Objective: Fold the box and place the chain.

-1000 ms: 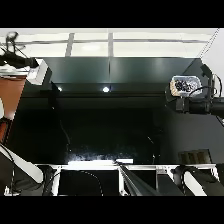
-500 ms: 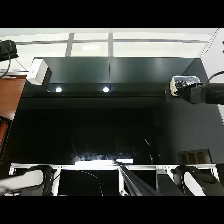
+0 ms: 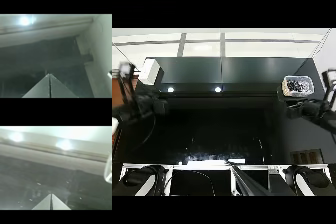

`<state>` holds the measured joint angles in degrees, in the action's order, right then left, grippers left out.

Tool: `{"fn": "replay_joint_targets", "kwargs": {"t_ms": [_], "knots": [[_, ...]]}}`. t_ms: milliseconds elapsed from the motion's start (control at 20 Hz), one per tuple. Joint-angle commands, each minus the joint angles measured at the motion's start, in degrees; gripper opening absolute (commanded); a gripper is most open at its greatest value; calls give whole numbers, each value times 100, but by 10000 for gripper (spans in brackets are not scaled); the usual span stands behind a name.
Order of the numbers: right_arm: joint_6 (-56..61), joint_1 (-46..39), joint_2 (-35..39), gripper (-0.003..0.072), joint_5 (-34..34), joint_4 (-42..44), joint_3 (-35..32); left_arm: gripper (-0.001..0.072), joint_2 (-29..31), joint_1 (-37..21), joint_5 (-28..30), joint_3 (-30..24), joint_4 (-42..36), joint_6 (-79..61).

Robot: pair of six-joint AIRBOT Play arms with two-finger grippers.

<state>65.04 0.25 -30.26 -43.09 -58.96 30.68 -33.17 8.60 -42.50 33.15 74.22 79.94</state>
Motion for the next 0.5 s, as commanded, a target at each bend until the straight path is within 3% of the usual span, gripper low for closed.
{"fn": "replay_joint_targets", "kwargs": {"t_ms": [0,100,250,450], "knots": [[13,70,116,11,800,-79,-717,26,664,304,348,-903,-63,7],[13,70,114,11,487,33,-717,26,688,304,216,-903,-136,9],[13,70,114,11,452,35,-717,27,680,308,-260,-905,-870,199],[13,70,114,11,450,35,-717,27,678,308,-256,-905,-1064,197]]}}
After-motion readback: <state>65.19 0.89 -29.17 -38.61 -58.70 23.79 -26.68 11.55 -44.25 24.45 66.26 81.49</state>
